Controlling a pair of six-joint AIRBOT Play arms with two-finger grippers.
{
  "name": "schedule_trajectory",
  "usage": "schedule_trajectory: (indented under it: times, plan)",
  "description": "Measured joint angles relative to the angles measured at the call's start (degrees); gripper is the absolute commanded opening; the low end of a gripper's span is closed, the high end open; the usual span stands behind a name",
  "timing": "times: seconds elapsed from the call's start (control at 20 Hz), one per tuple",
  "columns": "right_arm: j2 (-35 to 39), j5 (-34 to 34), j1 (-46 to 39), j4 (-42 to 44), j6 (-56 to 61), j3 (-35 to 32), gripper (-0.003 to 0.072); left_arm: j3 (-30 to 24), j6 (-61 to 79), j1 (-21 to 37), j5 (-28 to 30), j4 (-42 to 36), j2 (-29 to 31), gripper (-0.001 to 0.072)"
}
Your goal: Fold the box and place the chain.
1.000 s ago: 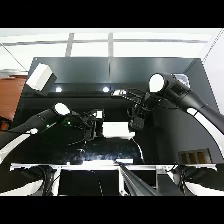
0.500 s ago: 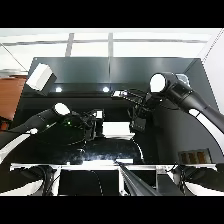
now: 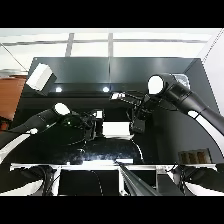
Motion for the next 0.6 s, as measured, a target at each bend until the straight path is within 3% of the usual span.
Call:
schedule_trajectory:
  times: [0.6]
  plan:
    - [0.0, 0.5, 0.7, -0.4, 0.3, 0.0, 0.0697, 0.0, 0.0, 0.0, 0.0, 0.0, 0.0, 0.0492]
